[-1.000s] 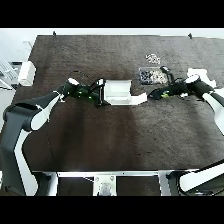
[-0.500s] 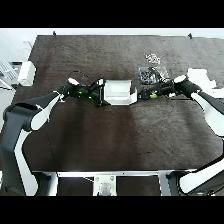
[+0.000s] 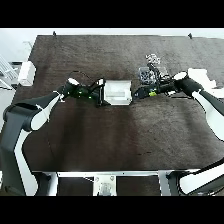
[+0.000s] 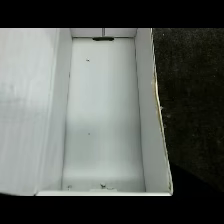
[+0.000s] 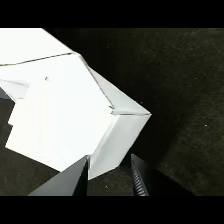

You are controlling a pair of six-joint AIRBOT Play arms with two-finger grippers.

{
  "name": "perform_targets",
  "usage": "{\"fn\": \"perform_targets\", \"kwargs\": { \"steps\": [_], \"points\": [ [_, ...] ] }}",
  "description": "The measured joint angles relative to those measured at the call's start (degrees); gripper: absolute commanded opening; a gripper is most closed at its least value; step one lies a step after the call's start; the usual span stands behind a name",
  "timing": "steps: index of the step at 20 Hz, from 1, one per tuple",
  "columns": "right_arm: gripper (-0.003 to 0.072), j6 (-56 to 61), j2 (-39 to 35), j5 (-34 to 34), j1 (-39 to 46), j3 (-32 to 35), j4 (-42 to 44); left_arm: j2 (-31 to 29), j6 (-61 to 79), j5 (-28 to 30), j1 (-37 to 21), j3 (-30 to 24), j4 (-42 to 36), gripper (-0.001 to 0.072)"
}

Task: Fold the box and place the chain.

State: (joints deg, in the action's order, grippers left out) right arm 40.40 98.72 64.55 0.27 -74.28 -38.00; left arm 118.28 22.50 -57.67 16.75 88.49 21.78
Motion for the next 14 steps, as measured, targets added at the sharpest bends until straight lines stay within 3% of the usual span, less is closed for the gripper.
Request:
{"fn": "perform_targets", "kwargs": {
  "steps": [5,6,14],
  "points": [
    [0.0395,0.1,-0.1,-0.1,-0.9,-0.3,0.0,0.0,0.0,0.0,0.0,0.0,0.0,0.0289],
    [0.0445,0.1,-0.1,-0.2,-1.1,-0.5,0.1,0.0,0.0,0.0,0.0,0.0,0.0,0.0289],
    [0.0447,3.0,-0.1,-0.9,-2.8,-2.9,-1.0,0.0,0.0,0.0,0.0,0.0,0.0,0.0289]
  ]
}}
